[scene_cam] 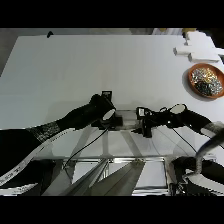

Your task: Fold the box and place the chain.

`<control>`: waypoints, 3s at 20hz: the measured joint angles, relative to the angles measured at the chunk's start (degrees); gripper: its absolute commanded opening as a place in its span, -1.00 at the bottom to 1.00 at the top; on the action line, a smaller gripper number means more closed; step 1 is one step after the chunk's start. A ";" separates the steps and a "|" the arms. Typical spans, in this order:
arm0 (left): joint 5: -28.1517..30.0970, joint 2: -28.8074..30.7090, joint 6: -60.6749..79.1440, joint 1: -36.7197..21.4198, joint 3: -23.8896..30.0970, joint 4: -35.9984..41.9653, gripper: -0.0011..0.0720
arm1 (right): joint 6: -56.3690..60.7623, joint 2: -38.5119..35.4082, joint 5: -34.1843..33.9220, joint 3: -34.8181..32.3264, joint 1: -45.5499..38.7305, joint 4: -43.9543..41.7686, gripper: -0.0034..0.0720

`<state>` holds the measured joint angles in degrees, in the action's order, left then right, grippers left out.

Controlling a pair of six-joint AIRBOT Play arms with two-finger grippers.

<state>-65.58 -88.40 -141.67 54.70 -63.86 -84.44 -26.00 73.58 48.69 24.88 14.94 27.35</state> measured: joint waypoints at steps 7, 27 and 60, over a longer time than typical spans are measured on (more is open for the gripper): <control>0.33 -1.31 -0.50 0.00 -0.02 0.20 -0.97 | 0.02 0.00 -0.02 0.00 0.00 0.02 0.15; -6.75 18.03 31.12 -8.90 0.15 4.76 0.88 | 0.02 0.00 -0.02 0.00 0.00 0.02 0.15; 18.93 10.25 163.56 -23.58 30.21 58.97 0.94 | 0.00 0.00 -0.02 0.00 0.00 0.00 0.15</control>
<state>-46.65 -78.15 21.89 31.11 -33.65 -25.47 -26.00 73.58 48.66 24.88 14.94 27.35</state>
